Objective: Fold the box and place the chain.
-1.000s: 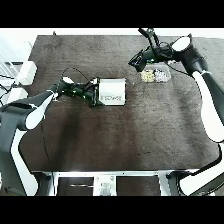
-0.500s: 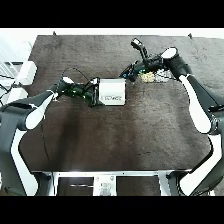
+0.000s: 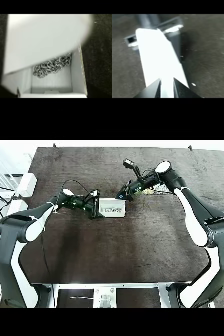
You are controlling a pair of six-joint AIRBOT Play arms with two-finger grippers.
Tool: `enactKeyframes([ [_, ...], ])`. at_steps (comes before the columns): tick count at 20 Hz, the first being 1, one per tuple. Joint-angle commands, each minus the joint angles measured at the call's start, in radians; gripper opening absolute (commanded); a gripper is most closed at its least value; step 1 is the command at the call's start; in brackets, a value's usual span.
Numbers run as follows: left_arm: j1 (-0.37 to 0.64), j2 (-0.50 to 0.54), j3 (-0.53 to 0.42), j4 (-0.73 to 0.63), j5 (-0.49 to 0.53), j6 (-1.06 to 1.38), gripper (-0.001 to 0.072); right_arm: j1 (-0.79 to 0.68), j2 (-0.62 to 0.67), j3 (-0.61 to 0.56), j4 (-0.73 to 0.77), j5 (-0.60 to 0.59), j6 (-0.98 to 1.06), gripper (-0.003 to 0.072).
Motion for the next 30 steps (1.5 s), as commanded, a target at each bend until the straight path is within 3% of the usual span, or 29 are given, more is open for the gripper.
enactKeyframes([
  [1, 0.000, 0.001, 0.000, 0.000, 0.000, 0.000, 0.0530, 0.035, -0.001, -0.008, -0.011, 0.040, 0.008, 0.0199],
  [11, 0.000, 0.001, 0.000, 0.000, -0.001, 0.000, 0.0530, 0.051, 0.025, -0.059, -0.006, 0.034, 0.003, 0.0174],
  [15, 0.000, 0.001, 0.000, 0.000, -0.001, 0.000, 0.0530, 0.037, 0.069, -0.167, -0.002, -0.078, -0.069, 0.0175],
  [17, 0.000, 0.001, 0.000, 0.000, 0.000, 0.000, 0.0530, 0.034, 0.072, -0.223, 0.084, -0.161, -0.180, 0.0175],
  [24, 0.000, 0.001, 0.000, 0.000, -0.001, 0.000, 0.0530, 0.029, 0.114, -0.359, 0.189, -0.165, -0.286, 0.0173],
  [27, 0.000, 0.001, 0.000, 0.000, -0.001, 0.000, 0.0530, 0.029, 0.163, -0.447, 0.222, -0.231, -0.334, 0.0176],
  [28, 0.000, 0.001, 0.000, 0.000, -0.001, 0.000, 0.0530, 0.029, 0.161, -0.456, 0.221, -0.248, -0.346, 0.0179],
  [30, 0.000, 0.001, 0.000, 0.000, -0.001, 0.000, 0.0529, 0.030, 0.160, -0.462, 0.222, -0.285, -0.368, 0.0293],
])
